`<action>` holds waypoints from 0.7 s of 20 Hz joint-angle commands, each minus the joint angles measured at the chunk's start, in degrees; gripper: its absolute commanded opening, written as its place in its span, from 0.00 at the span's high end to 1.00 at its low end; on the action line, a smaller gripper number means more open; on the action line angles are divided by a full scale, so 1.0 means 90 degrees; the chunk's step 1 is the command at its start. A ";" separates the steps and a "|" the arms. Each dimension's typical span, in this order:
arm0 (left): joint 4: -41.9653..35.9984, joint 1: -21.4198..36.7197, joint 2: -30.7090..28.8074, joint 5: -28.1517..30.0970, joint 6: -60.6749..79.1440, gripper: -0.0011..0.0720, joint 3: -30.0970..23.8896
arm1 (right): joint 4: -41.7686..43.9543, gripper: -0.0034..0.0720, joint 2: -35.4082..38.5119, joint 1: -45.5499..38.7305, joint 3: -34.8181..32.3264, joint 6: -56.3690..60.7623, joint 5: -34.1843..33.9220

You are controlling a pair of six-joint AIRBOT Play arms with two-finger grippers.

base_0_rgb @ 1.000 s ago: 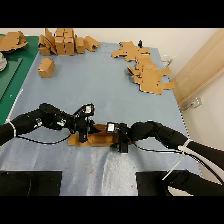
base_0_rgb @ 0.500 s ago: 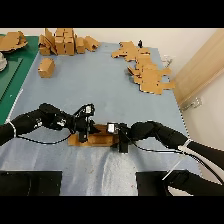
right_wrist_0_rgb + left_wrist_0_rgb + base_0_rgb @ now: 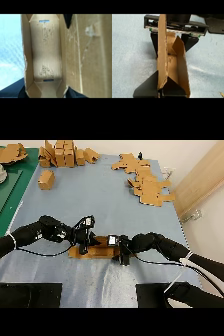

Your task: Fold the box.

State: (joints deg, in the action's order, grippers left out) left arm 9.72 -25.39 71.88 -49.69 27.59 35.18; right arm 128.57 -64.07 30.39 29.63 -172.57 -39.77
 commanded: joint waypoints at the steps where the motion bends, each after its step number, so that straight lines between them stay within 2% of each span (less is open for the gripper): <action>1: 0.0015 0.0005 0.0002 0.0002 0.0002 0.97 0.0002 | 0.0029 0.23 0.0012 -0.0010 -0.0005 0.0012 0.0010; 3: 0.0015 0.0005 0.0002 0.0005 0.0002 0.97 0.0002 | 0.0029 0.23 0.0012 -0.0010 -0.0017 0.0022 0.0010; 5: 0.0015 0.0005 0.0002 0.0002 0.0002 0.97 0.0002 | 0.0036 0.27 0.0012 -0.0010 -0.0075 0.0022 0.0017; 14: 0.0015 0.0005 0.0002 0.0002 0.0002 0.97 0.0002 | 0.0085 0.27 0.0012 -0.0005 -0.0112 0.0019 0.0041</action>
State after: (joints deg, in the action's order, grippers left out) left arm 9.87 -25.39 71.90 -49.67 27.59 35.18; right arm 129.14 -63.96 30.33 28.67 -172.42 -39.44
